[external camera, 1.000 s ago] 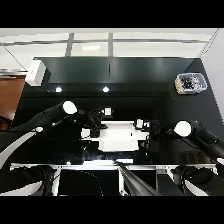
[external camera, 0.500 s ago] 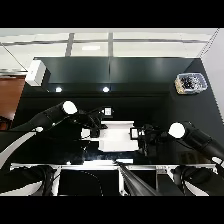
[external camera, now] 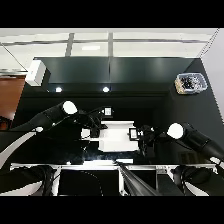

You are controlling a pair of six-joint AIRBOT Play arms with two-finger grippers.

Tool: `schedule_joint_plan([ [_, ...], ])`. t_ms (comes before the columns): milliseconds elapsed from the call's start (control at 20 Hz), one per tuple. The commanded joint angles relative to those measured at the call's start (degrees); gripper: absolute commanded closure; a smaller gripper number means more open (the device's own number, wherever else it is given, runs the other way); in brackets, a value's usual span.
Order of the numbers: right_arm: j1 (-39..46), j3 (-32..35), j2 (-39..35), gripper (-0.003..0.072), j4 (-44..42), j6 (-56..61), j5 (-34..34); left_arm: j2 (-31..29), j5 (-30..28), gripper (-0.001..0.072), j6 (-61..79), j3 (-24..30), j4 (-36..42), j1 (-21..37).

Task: Fold the box and place the chain.

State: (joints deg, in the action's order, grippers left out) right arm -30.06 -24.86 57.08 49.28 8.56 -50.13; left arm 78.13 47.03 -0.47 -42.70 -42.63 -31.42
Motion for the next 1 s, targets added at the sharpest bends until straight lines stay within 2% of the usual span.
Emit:
schedule_joint_plan([
  [0,0.0,0.4,0.0,-0.0029,-0.7,-0.1,0.3,0.0,0.0,0.0681,0.0,0.0,0.0,0.0],
  [200,0.0,0.4,0.0,-0.0029,-2.4,-0.1,2.6,0.0,0.0,0.0681,0.0,0.0,0.0,0.0],
  [450,0.0,0.1,-0.2,-0.0029,-2.2,0.5,2.4,0.0,0.2,0.0681,0.0,0.0,0.0,0.0],
  [950,2.6,-4.7,-0.2,-0.0028,-1.9,3.5,2.9,0.0,0.2,0.0681,0.0,0.0,0.0,0.0],
])
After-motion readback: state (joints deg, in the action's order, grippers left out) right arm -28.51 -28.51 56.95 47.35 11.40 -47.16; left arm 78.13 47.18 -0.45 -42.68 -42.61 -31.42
